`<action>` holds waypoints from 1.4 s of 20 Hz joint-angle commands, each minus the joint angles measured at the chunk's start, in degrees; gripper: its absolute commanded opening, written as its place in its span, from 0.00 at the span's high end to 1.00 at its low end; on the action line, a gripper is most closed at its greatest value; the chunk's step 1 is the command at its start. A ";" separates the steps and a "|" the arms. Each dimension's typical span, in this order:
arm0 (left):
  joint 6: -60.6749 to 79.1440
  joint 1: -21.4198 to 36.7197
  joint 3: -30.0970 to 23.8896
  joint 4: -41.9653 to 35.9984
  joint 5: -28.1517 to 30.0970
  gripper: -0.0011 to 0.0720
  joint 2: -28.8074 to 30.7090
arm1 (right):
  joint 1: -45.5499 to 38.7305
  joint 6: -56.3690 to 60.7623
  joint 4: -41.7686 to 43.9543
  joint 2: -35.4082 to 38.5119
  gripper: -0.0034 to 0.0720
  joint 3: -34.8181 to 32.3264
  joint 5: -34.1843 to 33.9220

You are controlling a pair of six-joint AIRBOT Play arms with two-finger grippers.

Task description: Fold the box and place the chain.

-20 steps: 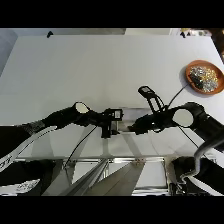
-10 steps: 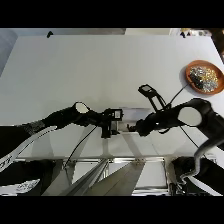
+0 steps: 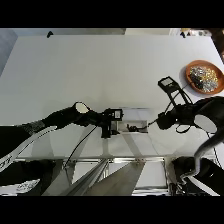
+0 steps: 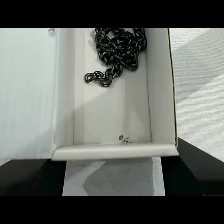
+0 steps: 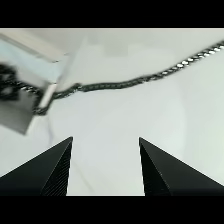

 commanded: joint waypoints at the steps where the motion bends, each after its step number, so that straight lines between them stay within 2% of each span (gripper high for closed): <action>1: 0.00 0.04 0.00 0.00 0.02 0.61 0.02 | -5.81 5.46 -4.66 -3.32 0.35 0.09 -2.75; 4: 0.02 0.04 0.00 0.00 0.00 0.61 0.02 | -15.13 5.33 0.79 -9.38 0.37 0.09 -5.51; 5: 0.00 0.04 0.00 0.00 0.02 0.61 0.02 | -17.79 4.90 3.50 -11.80 0.44 0.09 -6.64; 7: 0.02 0.04 0.00 0.00 0.02 0.61 0.02 | -20.63 4.83 6.16 -16.44 0.51 0.09 -9.18; 13: 0.02 0.04 0.00 0.00 0.00 0.61 0.02 | -20.90 4.90 6.64 -26.64 0.52 0.07 -14.93; 15: 0.00 0.04 0.00 0.00 0.02 0.61 0.02 | -20.90 4.90 6.60 -28.85 0.61 0.07 -15.08; 24: 0.00 0.04 0.00 0.00 0.00 0.61 0.02 | -20.87 4.79 6.25 -31.30 0.62 -0.11 -12.48; 25: 0.02 0.04 0.00 0.00 0.02 0.61 0.02 | -20.87 4.31 6.58 -31.30 0.68 -0.28 -12.35; 26: 0.00 0.04 0.00 0.00 0.02 0.61 0.02 | -20.87 3.80 6.71 -31.30 0.80 -0.63 -12.55; 28: 0.00 0.04 0.00 0.00 0.00 0.61 0.02 | -20.87 3.52 6.69 -31.30 0.88 -1.73 -13.05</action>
